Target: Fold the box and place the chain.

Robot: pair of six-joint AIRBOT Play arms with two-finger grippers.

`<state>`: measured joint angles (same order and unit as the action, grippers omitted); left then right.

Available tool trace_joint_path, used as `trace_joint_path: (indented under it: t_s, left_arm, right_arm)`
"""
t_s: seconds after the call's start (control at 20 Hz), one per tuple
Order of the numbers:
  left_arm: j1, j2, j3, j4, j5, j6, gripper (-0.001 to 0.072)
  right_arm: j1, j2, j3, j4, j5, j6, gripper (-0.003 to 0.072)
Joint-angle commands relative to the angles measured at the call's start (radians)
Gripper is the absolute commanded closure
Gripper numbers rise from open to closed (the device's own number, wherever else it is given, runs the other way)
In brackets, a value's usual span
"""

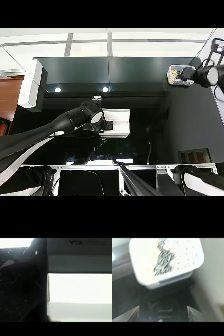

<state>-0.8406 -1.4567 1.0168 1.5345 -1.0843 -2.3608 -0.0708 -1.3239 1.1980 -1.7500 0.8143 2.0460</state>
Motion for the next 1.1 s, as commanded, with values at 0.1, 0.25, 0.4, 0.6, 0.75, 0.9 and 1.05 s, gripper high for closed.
trace_joint_path:
  t_s: [0.1, 0.25, 0.4, 0.6, 0.75, 0.9, 1.05]
  left_arm:
    - [0.001, 0.000, 0.000, 0.001, 0.002, 0.000, 0.0679]
    - [0.001, 0.000, 0.000, 0.001, 0.001, 0.000, 0.0680]
    - [0.001, 0.000, 0.000, 0.002, 0.002, 0.001, 0.0680]
    - [0.001, 0.000, 0.000, 0.002, 0.001, 0.001, 0.0680]
    - [0.001, 0.000, 0.000, 0.001, 0.001, 0.001, 0.0680]
    - [0.001, 0.000, 0.000, 0.001, -0.002, 0.001, 0.0680]
    - [0.001, 0.000, 0.000, 0.001, -0.002, 0.001, 0.0679]
  right_arm:
    - [-0.127, -0.514, 0.581, 0.146, 0.294, 0.022, -0.0016]
    - [-0.129, -0.721, 0.848, 0.146, 0.446, 0.093, -0.0016]
    - [-0.140, -0.786, 0.895, 0.162, 0.409, 0.188, -0.0015]
    - [-0.175, -0.795, 0.894, 0.180, 0.390, 0.217, -0.0015]
    - [-0.185, -0.798, 0.894, 0.180, 0.402, 0.216, -0.0015]
    - [-0.183, -0.816, 0.894, 0.206, 0.393, 0.194, -0.0014]
    - [-0.184, -0.829, 0.894, 0.235, 0.394, 0.173, 0.0302]
